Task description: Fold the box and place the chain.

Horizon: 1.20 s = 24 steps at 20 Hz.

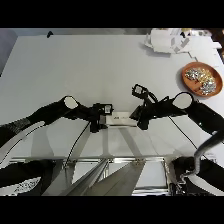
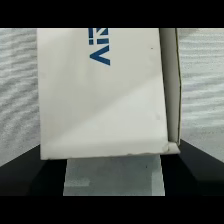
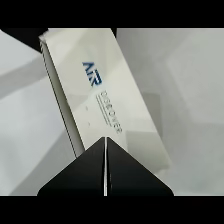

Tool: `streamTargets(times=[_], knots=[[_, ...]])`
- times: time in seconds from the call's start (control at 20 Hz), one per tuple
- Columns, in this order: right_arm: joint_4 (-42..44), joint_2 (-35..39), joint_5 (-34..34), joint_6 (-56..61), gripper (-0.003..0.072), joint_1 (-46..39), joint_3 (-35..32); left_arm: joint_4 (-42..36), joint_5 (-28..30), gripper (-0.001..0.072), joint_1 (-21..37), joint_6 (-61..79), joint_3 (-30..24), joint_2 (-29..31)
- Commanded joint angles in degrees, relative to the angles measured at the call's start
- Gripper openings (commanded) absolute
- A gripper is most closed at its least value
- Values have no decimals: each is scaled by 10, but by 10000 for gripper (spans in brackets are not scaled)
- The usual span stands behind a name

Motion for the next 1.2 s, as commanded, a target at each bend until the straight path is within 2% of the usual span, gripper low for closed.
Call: streamTargets(times=[0.0,0.3,0.85,1.15], knots=[[0,-2,6,-23,10,-14,-27,0,0,210,0,0,0,0],[-2,-2,-2,-23,10,-14,-41,0,0,210,0,0,0,0],[-71,-2,-31,-15,9,13,-90,0,0,210,0,0,0,0],[-51,22,-38,-16,9,15,-86,0,0,210,0,0,0,0]])
